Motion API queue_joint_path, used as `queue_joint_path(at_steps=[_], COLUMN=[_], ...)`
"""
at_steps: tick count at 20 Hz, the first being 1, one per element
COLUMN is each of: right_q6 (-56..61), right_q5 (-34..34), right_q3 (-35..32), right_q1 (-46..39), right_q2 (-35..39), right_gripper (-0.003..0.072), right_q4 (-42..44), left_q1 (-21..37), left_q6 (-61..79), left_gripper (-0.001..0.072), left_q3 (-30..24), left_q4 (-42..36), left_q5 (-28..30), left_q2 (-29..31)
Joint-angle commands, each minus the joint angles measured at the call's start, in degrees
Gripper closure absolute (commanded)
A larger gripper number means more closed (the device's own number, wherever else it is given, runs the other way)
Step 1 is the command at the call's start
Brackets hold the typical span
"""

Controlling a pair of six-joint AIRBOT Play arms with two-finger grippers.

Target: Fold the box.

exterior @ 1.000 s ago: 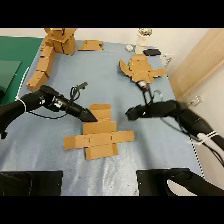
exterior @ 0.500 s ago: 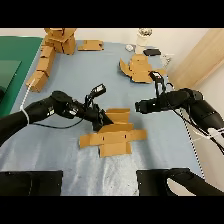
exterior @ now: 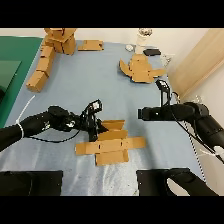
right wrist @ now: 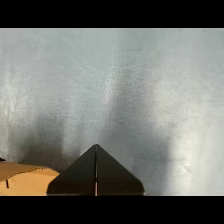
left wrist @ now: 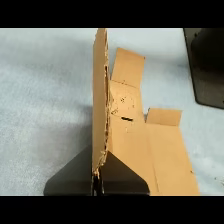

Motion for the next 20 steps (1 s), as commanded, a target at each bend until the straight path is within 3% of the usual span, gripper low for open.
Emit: queue_joint_path(at_steps=[1, 7, 10, 20], right_q6=[0.6, 15.8, 20.3, 22.6], right_q5=[-1.6, -2.0, -2.0, -1.4], right_q3=[-2.0, -7.7, -7.8, -7.8], right_q1=[1.2, 15.4, 20.3, 21.9], right_q2=[1.2, 5.1, 6.9, 6.6], right_gripper=[0.0683, 0.0684, 0.0684, 0.0684], right_q4=[1.8, -9.4, -10.7, -13.6], left_q1=[-0.1, 0.0, 0.0, -0.1], left_q6=[2.1, 8.6, 9.2, 9.1], left_gripper=[0.0698, 0.0697, 0.0696, 0.0694], left_q3=[-0.8, -0.5, -0.1, -0.1], left_q4=[-0.2, -6.1, -6.2, -1.5], left_q5=[0.7, 3.3, 3.2, 1.7], left_q2=[0.2, 0.2, 0.2, 0.2])
